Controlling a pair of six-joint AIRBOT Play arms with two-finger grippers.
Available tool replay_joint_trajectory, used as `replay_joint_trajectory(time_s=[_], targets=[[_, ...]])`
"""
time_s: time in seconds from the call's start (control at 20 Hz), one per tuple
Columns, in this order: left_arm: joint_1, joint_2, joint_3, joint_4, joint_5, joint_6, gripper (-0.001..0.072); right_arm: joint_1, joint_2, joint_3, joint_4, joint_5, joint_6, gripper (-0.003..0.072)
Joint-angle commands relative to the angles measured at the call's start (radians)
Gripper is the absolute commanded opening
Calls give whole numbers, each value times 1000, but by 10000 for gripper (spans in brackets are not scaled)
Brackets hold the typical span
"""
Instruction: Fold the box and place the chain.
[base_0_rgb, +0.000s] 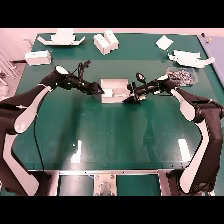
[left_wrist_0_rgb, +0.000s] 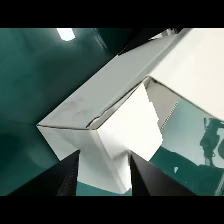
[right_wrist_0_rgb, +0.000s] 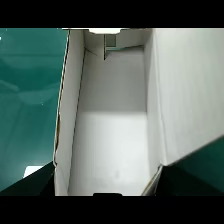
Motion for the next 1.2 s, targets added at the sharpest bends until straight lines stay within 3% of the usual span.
replay_joint_trajectory(time_s=[0.0,0.2,0.8,1.15], targets=[[-22,1,50,65,-4,-47,383,1,0,1,0,0,0,475],[-58,1,110,227,-3,-161,390,1,0,1,0,0,0,474],[-116,1,110,245,92,-285,390,1,0,1,0,0,0,474],[-114,1,110,242,75,-260,388,1,0,1,0,0,0,475]])
